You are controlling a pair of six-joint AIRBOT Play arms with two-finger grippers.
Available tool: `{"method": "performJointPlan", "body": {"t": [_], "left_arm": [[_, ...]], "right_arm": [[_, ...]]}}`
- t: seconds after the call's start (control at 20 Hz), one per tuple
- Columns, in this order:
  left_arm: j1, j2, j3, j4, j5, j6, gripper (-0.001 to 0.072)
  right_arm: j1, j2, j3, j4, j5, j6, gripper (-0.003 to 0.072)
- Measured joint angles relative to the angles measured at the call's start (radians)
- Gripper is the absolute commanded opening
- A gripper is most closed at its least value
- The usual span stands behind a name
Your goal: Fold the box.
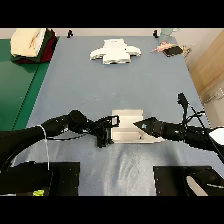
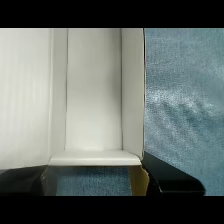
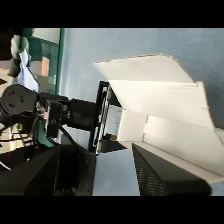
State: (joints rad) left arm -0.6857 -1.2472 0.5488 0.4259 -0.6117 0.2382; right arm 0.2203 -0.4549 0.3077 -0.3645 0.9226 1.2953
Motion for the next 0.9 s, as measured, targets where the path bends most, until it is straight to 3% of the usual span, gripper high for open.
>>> {"method": "performJointPlan", "body": {"t": [0.25,0.3,0.35,0.45,0.5,0.75,0.9], "left_arm": [[0.0,0.0,0.0,0.0,0.001,0.005,0.0536],[0.0,0.0,0.0,0.0,0.001,0.005,0.0536],[0.0,0.0,0.0,0.001,0.001,0.007,0.0536],[0.0,0.0,0.0,0.001,0.001,0.009,0.0536],[0.0,0.0,0.0,0.002,0.001,0.01,0.0536],[0.0,0.0,0.0,0.001,0.002,0.012,0.0535],[0.0,0.0,0.0,0.001,0.001,0.012,0.0535]], "right_arm": [[0.0,-0.001,0.0,0.062,-0.035,0.018,0.07],[0.0,-0.001,0.0,0.07,-0.041,0.025,0.0512],[0.0,-0.001,0.0,0.081,-0.047,0.044,0.0256],[0.0,-0.004,0.0,0.092,-0.051,0.088,0.0126],[0.0,-0.01,0.0,0.095,-0.052,0.097,0.0005],[0.012,-0.138,0.012,0.08,-0.051,0.076,0.0005],[0.027,-0.258,0.085,0.041,-0.027,-0.014,0.0005]]}}
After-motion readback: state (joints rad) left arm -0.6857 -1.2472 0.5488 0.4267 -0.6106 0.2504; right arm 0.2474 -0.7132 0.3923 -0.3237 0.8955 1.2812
